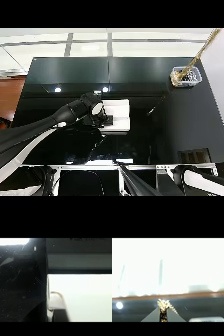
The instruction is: Fold the box and place the chain.
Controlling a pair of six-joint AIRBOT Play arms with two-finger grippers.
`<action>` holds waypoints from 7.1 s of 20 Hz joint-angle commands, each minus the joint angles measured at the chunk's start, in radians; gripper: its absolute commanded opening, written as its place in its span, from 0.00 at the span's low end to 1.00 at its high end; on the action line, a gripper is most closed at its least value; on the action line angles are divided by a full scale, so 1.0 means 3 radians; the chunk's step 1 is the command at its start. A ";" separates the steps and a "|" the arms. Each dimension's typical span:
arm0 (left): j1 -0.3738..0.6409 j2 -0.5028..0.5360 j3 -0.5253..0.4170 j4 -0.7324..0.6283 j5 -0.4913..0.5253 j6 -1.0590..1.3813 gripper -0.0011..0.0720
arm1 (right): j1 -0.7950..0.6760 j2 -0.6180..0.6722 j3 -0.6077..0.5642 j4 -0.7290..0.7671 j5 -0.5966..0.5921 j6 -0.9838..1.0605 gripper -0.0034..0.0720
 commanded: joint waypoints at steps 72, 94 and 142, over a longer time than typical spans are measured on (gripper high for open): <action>0.0000 0.0003 0.0003 -0.0010 -0.0003 0.0001 0.06 | 0.1722 0.0144 -0.4649 0.1900 -0.1284 -0.5990 0.98; 0.0000 0.0003 0.0003 -0.0011 -0.0003 0.0000 0.06 | 0.1857 0.0216 -0.4637 0.1442 -0.1514 -0.5038 0.08; 0.0000 0.0003 0.0003 -0.0010 0.0024 0.0000 0.06 | 0.1954 0.0333 -0.4753 0.1750 -0.1818 -0.5910 0.98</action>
